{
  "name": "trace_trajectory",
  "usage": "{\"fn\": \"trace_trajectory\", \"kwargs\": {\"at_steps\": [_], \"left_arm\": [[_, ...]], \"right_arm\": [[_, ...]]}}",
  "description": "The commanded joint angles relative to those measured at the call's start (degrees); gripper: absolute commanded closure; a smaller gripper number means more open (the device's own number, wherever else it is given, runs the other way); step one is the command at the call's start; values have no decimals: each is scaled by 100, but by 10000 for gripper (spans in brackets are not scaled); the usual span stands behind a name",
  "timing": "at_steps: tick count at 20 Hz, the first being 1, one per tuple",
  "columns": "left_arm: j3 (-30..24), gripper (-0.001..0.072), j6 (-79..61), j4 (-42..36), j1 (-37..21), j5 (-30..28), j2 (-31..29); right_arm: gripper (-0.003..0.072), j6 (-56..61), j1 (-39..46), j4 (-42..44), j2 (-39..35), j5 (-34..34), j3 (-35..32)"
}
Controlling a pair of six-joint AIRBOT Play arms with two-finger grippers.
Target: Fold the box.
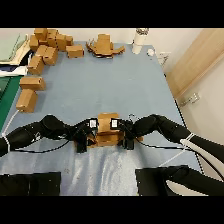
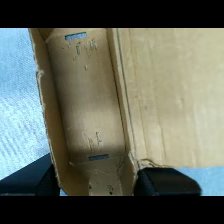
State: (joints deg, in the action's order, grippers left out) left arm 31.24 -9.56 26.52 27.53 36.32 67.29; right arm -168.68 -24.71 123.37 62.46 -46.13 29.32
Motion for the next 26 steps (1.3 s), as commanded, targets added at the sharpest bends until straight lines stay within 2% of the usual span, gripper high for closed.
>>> {"fn": "trace_trajectory", "kwargs": {"at_steps": [1,2,6,9,12,16,18,26], "left_arm": [[7,464,-334,-4,2,-42,4],[7,554,-400,-4,2,-39,4],[13,554,-634,-308,118,-367,55],[15,555,-767,-586,278,-385,149],[24,556,-780,-612,323,-581,208],[24,550,-780,-835,323,-413,210],[24,236,-780,-986,321,-326,219],[24,224,-772,-1021,321,-339,236]], "right_arm": [[177,2,-2,0,2,2,0],[177,2,-2,0,2,2,0],[177,2,-2,0,2,2,0],[177,2,-2,2,2,2,0],[177,2,-2,0,2,2,0],[177,2,-2,0,2,2,0],[177,2,-2,2,2,2,0],[177,2,-2,0,2,2,0]]}}
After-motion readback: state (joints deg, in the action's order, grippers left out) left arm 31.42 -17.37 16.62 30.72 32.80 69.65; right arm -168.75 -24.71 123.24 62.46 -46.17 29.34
